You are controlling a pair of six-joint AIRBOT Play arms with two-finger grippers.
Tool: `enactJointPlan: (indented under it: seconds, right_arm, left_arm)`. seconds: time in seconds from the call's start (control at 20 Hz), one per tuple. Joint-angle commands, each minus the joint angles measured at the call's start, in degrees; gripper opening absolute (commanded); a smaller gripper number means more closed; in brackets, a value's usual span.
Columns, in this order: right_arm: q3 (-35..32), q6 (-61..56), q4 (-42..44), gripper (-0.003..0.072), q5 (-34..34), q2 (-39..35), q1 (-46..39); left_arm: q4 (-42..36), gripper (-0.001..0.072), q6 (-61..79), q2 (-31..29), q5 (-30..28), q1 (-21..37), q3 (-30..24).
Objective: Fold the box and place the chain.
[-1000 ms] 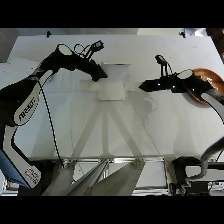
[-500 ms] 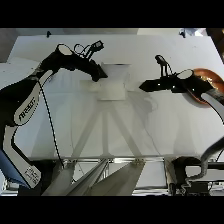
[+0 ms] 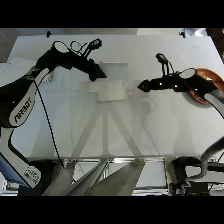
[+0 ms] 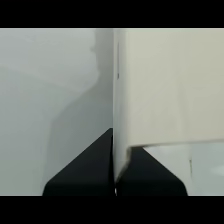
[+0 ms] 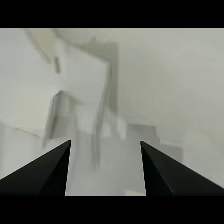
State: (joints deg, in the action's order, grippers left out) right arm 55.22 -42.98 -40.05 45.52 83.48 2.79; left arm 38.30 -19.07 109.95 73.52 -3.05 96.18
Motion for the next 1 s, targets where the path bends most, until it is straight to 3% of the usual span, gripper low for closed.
enactJointPlan:
  seconds: [0.0, 0.4, 0.65, 0.8, 0.95]
  right_arm:
    - [0.00, -0.02, -5.99, 0.0479, -1.07, -4.52, -3.43]
    - [0.00, -0.02, -7.61, 0.0479, -3.58, -7.96, -11.50]
    - [0.00, -0.02, -7.58, 0.0479, -3.56, -7.96, -11.50]
    - [0.00, -0.02, -7.58, 0.0479, -3.56, -7.96, -11.50]
    - [0.00, -0.02, -7.56, 0.0479, -3.56, -7.96, -11.47]
  left_arm:
    - [-0.04, 0.0001, 0.00, -1.64, 6.95, 1.95, 0.00]
    - [0.37, 0.0000, 1.09, -10.23, 10.38, 2.60, -0.02]
    - [4.28, 0.0000, 0.55, -15.58, 17.05, 2.40, -0.13]
    - [4.15, 0.0001, 0.57, -17.70, 15.76, 3.65, -1.60]
    - [2.25, 0.0002, 5.22, -18.71, 9.90, 3.30, -5.92]
